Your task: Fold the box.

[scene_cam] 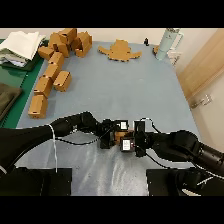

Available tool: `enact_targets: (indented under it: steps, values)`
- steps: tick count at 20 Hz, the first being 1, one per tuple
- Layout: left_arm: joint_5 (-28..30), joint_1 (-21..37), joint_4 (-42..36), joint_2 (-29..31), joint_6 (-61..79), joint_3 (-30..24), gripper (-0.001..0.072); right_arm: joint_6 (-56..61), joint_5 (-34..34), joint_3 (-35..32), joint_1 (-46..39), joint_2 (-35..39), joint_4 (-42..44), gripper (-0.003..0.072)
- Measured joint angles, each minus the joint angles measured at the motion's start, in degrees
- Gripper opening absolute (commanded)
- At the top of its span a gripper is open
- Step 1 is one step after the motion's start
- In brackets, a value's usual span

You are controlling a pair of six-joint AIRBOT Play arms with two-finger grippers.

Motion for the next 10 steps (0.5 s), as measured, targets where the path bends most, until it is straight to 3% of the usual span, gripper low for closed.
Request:
enact_targets:
  steps: [10]
  values:
    - [0.0,0.0,0.0,0.0,0.0,0.0,0.0512,0.5,0.0,0.0,0.0,-0.8,3.3,0.0033]
